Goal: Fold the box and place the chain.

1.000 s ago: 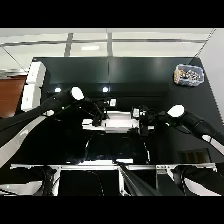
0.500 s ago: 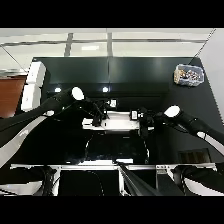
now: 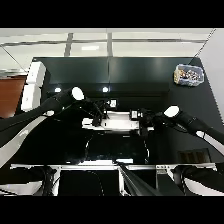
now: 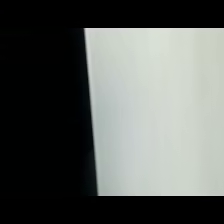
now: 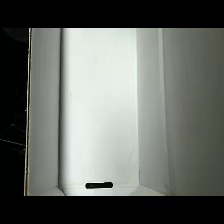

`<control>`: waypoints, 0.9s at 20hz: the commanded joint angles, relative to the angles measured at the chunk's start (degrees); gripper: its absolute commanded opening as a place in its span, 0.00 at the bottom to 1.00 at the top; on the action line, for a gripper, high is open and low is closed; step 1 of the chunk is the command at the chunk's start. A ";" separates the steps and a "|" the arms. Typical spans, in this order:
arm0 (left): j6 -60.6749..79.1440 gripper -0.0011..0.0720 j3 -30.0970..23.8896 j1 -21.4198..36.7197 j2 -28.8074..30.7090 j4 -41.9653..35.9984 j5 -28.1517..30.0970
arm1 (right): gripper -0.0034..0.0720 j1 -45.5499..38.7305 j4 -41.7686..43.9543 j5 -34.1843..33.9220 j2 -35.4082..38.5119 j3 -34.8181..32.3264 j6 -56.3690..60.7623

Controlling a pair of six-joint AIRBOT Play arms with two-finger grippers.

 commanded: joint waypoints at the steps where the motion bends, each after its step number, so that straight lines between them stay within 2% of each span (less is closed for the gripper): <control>1: 0.00 0.06 0.02 -0.04 -0.04 0.02 -0.04 | 0.99 -0.04 -0.15 -0.90 -0.02 0.00 0.81; 5: 0.00 0.06 0.02 -0.04 -0.04 0.02 -0.02 | 0.99 -2.25 0.00 1.70 -0.02 0.15 0.76; 18: 0.00 0.06 0.02 -0.04 -0.04 0.02 -0.02 | 0.99 -1.09 -1.55 0.50 -0.15 0.15 1.70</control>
